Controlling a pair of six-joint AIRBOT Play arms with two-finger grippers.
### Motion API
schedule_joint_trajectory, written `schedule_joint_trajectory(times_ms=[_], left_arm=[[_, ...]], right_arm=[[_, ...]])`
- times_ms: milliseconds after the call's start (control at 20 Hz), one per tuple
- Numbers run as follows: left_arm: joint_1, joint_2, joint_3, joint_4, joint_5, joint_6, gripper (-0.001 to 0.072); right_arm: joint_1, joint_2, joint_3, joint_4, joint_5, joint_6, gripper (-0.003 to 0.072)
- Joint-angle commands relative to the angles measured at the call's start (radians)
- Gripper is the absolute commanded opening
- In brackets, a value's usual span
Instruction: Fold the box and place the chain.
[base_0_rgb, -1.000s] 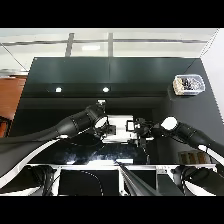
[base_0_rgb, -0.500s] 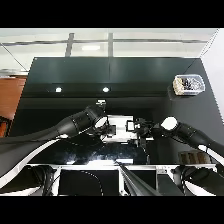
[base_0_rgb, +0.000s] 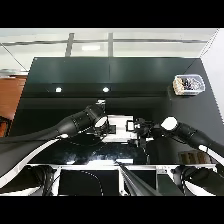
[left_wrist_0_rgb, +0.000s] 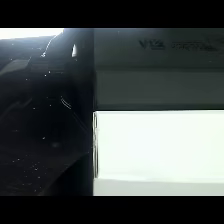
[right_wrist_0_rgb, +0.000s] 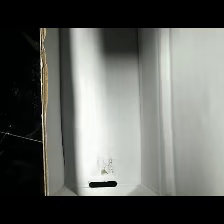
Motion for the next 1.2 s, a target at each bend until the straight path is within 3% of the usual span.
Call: schedule_joint_trajectory(times_ms=[0, 200, 250, 300, 600, 650, 850, 900, 1000, 1050, 1100, 1150], left_arm=[[0.002, 0.0, 0.001, 0.007, -0.008, 0.006, 0.0032], [0.005, 0.0, 0.001, 0.031, -0.011, 0.006, 0.0032], [0.004, 0.0, 0.001, 0.031, -0.011, 0.006, 0.0032], [0.003, 0.0, 0.001, 0.031, -0.011, 0.01, 0.0032], [0.003, 0.0, 0.001, 0.023, -0.007, 0.028, 0.0032], [0.003, 0.0, 0.001, 0.023, -0.007, 0.028, 0.0033], [0.003, 0.0, 0.0, 0.02, -0.007, 0.028, 0.0033], [0.003, 0.0, 0.0, 0.019, -0.007, 0.028, 0.0033], [0.003, 0.0, 0.0, 0.01, -0.007, 0.028, 0.0033], [0.004, 0.0, 0.0, -0.002, -0.007, 0.027, 0.0033], [0.003, 0.0, 0.0, -0.002, -0.007, 0.027, 0.0033], [0.003, 0.0, 0.0, -0.002, -0.007, 0.027, 0.0033]], right_arm=[[0.0, 0.041, 0.002, -0.033, 0.022, 0.001, 0.046], [-0.003, 0.151, 0.002, -0.212, 0.055, 0.18, 0.046], [-0.011, 0.168, 0.002, -0.233, 0.076, 0.24, 0.0548], [-0.018, 0.172, 0.002, -0.239, 0.105, 0.252, 0.0581], [-0.018, 0.164, 0.0, -0.234, 0.088, 0.246, 0.0581], [-0.016, 0.156, 0.0, -0.22, 0.087, 0.231, 0.0549], [-0.014, 0.118, 0.0, -0.105, 0.071, 0.113, 0.0542], [-0.014, 0.117, 0.0, -0.079, 0.07, 0.076, 0.0428], [-0.014, 0.117, 0.0, -0.052, 0.064, 0.058, 0.0414], [-0.014, 0.117, 0.0, -0.053, 0.066, 0.059, 0.0222], [-0.013, 0.117, 0.0, -0.05, 0.07, 0.06, 0.0132], [-0.014, 0.116, 0.0, -0.028, 0.073, 0.065, 0.0138]])
